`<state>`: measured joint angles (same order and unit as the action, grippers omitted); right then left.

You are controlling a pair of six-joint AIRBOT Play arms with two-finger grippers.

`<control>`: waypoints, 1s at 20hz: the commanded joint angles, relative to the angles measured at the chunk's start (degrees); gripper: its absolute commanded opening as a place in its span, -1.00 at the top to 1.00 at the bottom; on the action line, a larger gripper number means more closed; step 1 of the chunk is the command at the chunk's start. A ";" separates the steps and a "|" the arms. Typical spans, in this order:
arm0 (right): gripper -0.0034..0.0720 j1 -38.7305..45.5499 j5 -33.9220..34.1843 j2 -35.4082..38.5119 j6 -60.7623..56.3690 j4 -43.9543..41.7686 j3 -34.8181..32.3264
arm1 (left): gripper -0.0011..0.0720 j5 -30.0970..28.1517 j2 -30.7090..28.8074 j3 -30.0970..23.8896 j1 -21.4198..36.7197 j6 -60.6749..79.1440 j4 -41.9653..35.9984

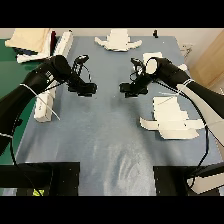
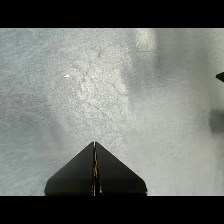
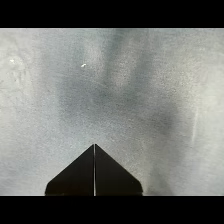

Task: Fold the box.

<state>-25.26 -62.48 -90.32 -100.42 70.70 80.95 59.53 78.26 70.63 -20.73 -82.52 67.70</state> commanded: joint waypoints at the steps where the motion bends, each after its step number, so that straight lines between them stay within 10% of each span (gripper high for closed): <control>1: 0.90 -0.07 -0.02 -0.02 0.00 0.00 0.04 | 0.93 -0.52 0.02 0.02 0.00 0.02 -0.04; 13: 0.90 0.87 2.47 0.07 -1.03 -0.04 1.75 | 0.93 -5.88 0.02 0.02 0.00 -0.04 -0.48; 16: 0.83 6.32 -16.41 2.82 0.50 20.81 10.05 | 0.93 -3.06 0.02 0.02 0.04 -0.02 -0.46; 19: 0.05 15.19 -24.85 6.27 0.59 42.82 11.56 | 0.91 -0.57 0.02 0.02 0.02 -0.04 -1.03; 20: -0.09 20.15 -27.10 6.21 1.62 42.62 11.32 | 0.10 -0.37 0.02 0.02 0.02 -0.07 -1.95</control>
<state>-13.54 -79.02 -85.86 -99.98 97.97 90.56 57.25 78.26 70.63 -20.73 -82.54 67.00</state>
